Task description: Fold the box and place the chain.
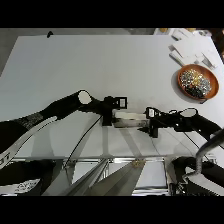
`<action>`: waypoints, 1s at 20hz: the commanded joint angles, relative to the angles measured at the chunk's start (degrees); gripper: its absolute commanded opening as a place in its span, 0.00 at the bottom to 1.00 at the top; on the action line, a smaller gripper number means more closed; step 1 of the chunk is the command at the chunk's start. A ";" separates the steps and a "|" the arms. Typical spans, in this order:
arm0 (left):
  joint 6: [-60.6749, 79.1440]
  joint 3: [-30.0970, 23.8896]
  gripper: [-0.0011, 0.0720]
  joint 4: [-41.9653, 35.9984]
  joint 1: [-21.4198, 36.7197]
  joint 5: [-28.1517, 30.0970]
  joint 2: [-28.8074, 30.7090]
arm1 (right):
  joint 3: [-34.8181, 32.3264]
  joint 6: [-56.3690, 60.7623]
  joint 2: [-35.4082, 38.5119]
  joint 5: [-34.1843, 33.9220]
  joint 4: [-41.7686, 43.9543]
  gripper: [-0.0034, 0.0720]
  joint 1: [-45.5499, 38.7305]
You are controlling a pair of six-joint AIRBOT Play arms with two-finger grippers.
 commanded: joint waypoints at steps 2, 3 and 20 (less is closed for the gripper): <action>-9.81 0.07 0.97 8.15 1.86 -3.19 2.86 | -0.04 0.04 -0.02 0.00 0.02 0.65 -0.04; -12.94 0.07 0.97 10.60 2.56 -3.91 3.69 | -0.04 0.04 -0.02 0.02 0.02 0.65 -0.04; -33.55 0.04 0.02 19.85 -1.14 -26.01 14.56 | -0.04 0.04 -0.02 0.00 0.02 0.65 -0.04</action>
